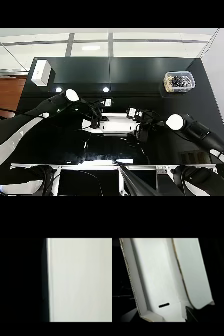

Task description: Fold the box and place the chain.

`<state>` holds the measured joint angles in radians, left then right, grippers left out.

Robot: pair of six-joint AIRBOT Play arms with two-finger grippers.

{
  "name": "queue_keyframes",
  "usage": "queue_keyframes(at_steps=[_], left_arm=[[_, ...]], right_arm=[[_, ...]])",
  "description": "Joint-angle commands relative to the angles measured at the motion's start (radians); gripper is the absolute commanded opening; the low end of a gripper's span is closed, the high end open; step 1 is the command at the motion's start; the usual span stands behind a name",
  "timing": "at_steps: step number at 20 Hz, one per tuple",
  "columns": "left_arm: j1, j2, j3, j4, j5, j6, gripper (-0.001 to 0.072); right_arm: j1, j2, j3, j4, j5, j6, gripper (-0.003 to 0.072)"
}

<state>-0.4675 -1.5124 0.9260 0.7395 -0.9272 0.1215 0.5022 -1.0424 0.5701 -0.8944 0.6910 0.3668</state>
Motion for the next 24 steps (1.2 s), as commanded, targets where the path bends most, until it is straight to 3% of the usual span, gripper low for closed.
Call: queue_keyframes(at_steps=[1, 8, 15, 24], left_arm=[[0.000, -0.001, -0.001, 0.000, -0.001, 0.002, 0.0026], [0.000, -0.001, -0.001, -0.018, 0.000, 0.002, 0.0026], [0.000, -0.001, 0.000, -0.026, 0.000, 0.002, 0.0026], [0.000, -0.001, 0.000, -0.026, 0.001, 0.002, 0.0026]], right_arm=[[-0.021, 0.003, 0.012, 0.079, -0.007, -0.118, 0.0640], [-0.079, -0.010, 0.013, 0.195, -0.037, -0.250, 0.0640], [-0.091, -0.142, 0.013, 0.389, 0.074, -0.473, 0.0640], [-0.091, -0.199, -0.021, 0.304, 0.083, -0.492, 0.0640]])
